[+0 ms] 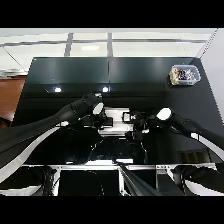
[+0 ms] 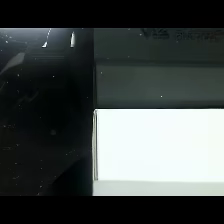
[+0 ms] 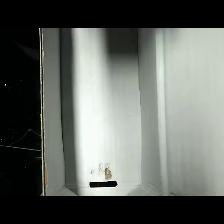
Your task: Fold the box and place the chain.
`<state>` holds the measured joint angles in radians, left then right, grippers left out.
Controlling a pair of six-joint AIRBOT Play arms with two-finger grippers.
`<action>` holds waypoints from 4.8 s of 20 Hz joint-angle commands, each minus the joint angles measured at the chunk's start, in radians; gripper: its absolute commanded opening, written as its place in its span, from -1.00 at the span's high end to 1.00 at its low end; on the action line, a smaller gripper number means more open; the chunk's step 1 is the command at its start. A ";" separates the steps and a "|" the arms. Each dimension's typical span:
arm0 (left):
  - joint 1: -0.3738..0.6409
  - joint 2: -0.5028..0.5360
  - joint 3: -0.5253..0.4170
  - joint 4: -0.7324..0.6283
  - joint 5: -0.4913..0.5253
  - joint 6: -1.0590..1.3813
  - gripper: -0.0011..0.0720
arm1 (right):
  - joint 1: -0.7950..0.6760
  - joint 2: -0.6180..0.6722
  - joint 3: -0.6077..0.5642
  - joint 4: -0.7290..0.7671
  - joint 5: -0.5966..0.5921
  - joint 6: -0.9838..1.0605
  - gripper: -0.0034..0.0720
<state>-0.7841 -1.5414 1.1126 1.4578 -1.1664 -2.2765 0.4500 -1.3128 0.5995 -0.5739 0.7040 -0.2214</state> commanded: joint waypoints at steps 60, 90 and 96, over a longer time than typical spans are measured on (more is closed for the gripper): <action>0.000 -0.002 0.001 -0.001 0.006 0.002 0.90 | -0.028 0.060 0.002 0.083 0.075 0.167 0.79; 0.000 -0.002 0.001 -0.001 0.006 0.002 0.89 | -0.380 0.088 -0.187 0.176 0.269 1.150 0.87; 0.000 -0.002 0.001 -0.001 0.006 0.002 0.89 | -0.378 0.089 -0.059 0.153 0.419 1.099 -0.60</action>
<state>-0.7849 -1.5433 1.1130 1.4567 -1.1606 -2.2742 0.0593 -1.2213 0.4870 -0.4255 1.0523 0.9005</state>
